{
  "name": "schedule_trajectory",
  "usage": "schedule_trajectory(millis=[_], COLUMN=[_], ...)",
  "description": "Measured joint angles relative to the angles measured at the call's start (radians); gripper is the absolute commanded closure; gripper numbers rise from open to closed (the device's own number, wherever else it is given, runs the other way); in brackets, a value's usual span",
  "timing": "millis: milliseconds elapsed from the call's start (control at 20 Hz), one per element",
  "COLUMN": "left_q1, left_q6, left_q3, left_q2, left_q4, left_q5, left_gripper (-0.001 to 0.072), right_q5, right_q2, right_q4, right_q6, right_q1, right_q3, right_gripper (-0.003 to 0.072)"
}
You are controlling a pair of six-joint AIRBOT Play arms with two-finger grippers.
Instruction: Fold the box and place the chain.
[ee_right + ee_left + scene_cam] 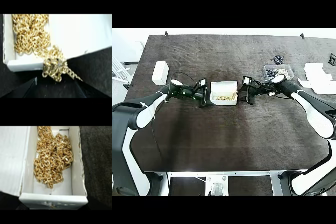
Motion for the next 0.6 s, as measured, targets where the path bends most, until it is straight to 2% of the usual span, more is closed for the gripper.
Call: schedule_trajectory(millis=[300,350,400,600], left_q1=[0.000,0.000,0.000,0.001], left_q6=[0.000,0.000,0.000,0.000], left_q3=[0.000,0.000,0.000,0.000], left_q2=[0.000,0.000,0.000,0.000], left_q4=[0.000,0.000,0.000,0.000], left_q5=[0.000,0.000,0.000,0.001], left_gripper=[0.0402,0.0402,0.0402,0.0402], right_q5=[0.023,0.024,0.027,0.024], right_q2=[-0.041,-0.045,-0.048,-0.059], right_q4=[0.015,0.016,0.018,0.019], right_q6=[-0.022,-0.021,-0.021,-0.014], right_q1=[0.013,0.013,0.013,0.013], right_q3=[0.039,0.040,0.042,0.047], right_gripper=[0.0173,0.0192,0.0241,0.0249])
